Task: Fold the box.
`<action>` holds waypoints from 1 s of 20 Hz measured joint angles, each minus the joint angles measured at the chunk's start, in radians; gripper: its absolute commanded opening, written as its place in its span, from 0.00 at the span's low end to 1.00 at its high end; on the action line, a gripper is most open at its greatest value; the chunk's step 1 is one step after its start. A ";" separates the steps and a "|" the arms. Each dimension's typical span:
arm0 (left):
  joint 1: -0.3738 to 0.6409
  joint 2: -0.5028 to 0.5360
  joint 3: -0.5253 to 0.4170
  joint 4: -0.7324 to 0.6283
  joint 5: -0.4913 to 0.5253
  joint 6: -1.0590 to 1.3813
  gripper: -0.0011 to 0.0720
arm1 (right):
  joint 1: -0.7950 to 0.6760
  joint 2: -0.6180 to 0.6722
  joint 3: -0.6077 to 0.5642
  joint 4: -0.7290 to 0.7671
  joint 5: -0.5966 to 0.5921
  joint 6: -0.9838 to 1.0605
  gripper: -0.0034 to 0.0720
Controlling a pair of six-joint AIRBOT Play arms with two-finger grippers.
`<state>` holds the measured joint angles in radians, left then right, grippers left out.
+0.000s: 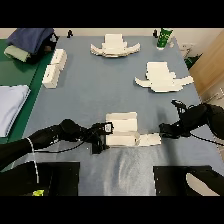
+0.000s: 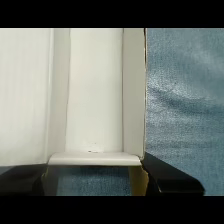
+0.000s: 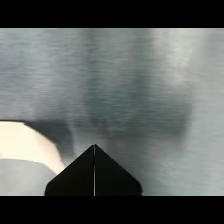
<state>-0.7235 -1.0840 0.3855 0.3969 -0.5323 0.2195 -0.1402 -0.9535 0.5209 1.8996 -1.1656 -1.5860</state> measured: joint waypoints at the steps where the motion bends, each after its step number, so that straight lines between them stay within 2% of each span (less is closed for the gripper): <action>1: 0.000 0.000 0.000 0.000 0.000 0.000 0.65 | -0.011 -0.007 -0.007 0.053 -0.005 -0.040 0.04; 8: 0.000 0.000 0.000 0.000 0.000 0.000 0.65 | -0.031 -0.023 -0.037 0.311 -0.071 -0.233 0.04; 15: 0.000 0.000 0.000 0.000 0.000 0.000 0.65 | 0.072 -0.024 -0.040 0.373 -0.047 -0.278 0.05; 20: 0.000 0.000 0.000 0.000 -0.001 0.000 0.65 | 0.101 -0.020 -0.039 0.337 -0.028 -0.282 0.05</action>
